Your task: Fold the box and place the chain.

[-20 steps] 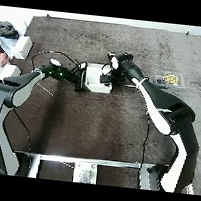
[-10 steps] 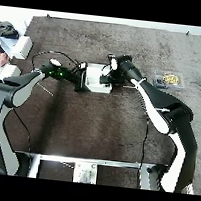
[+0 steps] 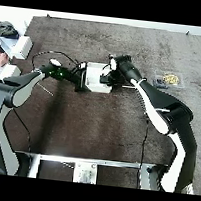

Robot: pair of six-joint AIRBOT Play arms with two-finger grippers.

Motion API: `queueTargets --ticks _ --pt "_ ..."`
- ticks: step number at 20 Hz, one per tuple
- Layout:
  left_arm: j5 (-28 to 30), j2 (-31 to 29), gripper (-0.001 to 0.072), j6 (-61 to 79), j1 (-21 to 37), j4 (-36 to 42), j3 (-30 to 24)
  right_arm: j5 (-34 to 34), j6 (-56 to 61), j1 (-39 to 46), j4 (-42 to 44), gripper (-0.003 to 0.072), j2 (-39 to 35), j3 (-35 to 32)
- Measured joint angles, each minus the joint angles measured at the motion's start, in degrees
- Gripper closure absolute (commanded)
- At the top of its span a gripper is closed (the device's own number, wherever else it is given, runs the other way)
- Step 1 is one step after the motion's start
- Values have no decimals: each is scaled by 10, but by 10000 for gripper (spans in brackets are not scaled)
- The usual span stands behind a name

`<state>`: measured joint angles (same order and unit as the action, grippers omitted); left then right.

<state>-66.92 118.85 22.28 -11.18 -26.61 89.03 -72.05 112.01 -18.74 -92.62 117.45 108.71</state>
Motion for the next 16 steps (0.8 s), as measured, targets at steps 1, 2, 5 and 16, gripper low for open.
queueTargets --ticks 1,2,5,16 --pt "0 0 586 0 0 0 0 0 1 -2 -5 604 0 0" --pt "0 0 586 1 0 0 0 0 1 -3 -9 600 0 0" --pt "-1 0 586 4 0 -1 0 -5 -2 -5 -22 199 -2 0" --pt "0 0 586 3 0 -1 0 3 -76 -6 -21 199 -110 -19"
